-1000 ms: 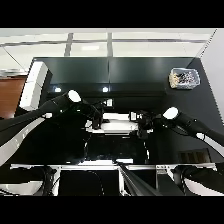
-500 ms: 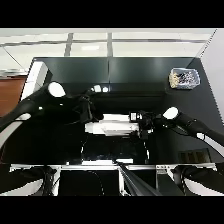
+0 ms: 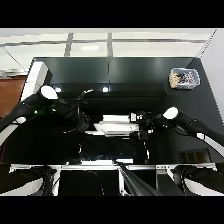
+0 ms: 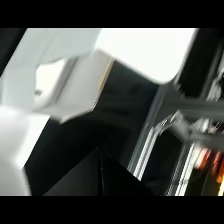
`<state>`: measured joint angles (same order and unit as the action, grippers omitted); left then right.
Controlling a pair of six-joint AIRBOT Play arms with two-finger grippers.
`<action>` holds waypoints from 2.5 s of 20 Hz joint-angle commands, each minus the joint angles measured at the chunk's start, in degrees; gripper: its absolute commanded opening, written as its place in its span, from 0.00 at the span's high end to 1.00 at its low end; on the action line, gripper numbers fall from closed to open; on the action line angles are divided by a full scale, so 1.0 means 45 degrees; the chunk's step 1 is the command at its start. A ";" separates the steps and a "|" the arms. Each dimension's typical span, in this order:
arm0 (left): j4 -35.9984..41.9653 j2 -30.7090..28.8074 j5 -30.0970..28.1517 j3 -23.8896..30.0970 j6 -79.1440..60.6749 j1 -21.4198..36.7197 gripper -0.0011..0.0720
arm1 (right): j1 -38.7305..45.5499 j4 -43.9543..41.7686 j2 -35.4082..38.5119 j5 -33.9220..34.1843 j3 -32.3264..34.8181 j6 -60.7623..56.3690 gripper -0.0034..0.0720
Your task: Fold the box and place the chain.
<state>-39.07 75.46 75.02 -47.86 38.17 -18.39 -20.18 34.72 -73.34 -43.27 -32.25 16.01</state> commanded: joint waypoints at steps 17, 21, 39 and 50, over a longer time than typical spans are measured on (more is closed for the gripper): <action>0.2055 0.1899 -0.6295 0.0330 -0.0772 -0.0996 0.95 | -0.0010 -0.0063 -0.0010 0.0000 0.0000 -0.0024 0.65; 0.2045 0.1098 -0.5139 -0.0034 -0.0738 -0.0073 0.96 | -0.0010 -0.0063 -0.0010 0.0000 0.0000 -0.0024 0.65; -0.2244 -0.2924 -0.6751 0.2662 -1.0428 -0.1005 0.01 | -0.0010 -0.0063 -0.0010 0.0000 0.0000 -0.0024 0.65; -0.0699 -0.1593 -0.6727 0.2662 -1.0190 -0.2025 0.18 | -0.0010 -0.0063 -0.0010 -0.0005 0.0000 -0.0024 0.65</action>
<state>-42.92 67.26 45.10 -35.83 -8.23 -26.92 -20.23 34.44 -73.36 -43.27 -32.23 15.90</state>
